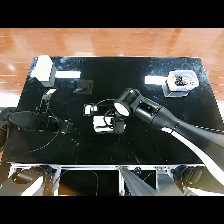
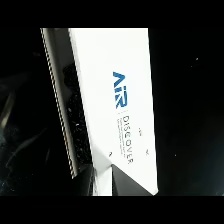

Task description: Fold the box and place the chain.

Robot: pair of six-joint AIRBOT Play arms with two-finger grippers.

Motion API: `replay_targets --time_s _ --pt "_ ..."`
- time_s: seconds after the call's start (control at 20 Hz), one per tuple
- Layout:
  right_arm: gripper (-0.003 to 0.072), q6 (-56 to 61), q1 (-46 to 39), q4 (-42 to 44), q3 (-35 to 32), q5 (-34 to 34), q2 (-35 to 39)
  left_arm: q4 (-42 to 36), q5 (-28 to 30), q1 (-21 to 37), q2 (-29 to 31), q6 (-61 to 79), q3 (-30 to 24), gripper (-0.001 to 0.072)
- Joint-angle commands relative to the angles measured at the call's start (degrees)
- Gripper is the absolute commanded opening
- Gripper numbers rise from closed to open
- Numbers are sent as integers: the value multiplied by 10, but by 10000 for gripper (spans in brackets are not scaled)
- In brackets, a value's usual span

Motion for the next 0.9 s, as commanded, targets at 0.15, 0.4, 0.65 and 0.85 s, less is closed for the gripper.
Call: replay_targets --time_s 0.15,0.4,0.65,0.85 --pt "152 4 0 9 0 16 0 0 0 0 0 0 0 469" --pt "152 4 0 25 0 18 -1 0 0 0 0 0 0 469" --pt "152 4 0 35 0 20 -10 0 0 0 0 0 0 469" --pt "153 4 0 40 0 28 -18 0 -3 0 0 0 0 469"
